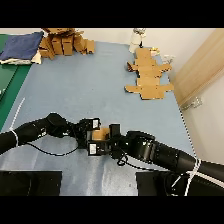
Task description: Fold the box.
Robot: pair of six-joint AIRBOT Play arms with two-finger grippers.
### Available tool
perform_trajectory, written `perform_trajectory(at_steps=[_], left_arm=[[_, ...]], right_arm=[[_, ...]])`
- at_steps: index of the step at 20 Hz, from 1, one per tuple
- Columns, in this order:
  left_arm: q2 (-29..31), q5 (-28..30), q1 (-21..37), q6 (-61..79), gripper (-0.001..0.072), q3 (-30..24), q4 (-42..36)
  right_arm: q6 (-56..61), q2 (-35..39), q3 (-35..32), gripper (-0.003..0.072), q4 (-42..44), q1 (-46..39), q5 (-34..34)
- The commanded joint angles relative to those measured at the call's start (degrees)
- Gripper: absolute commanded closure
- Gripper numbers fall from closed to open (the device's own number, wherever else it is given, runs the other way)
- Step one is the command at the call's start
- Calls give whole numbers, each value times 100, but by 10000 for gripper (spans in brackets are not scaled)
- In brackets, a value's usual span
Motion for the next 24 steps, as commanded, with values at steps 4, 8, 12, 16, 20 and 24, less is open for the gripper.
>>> perform_trajectory(at_steps=[4,8,12,16,20,24], left_arm=[[2,-7,0,15,295,-2,13],[2,-7,0,15,295,-4,13],[2,-7,0,15,295,-2,13],[2,-7,0,15,295,-2,13],[2,-7,0,17,295,-2,13],[2,-4,0,15,295,-2,13]], right_arm=[[0,127,175,594,-57,9,-9],[-20,149,254,680,-101,9,7],[-20,151,284,679,-203,9,9],[-17,144,317,679,-160,9,44],[-22,101,308,620,236,9,186],[-24,103,310,597,726,9,234]])
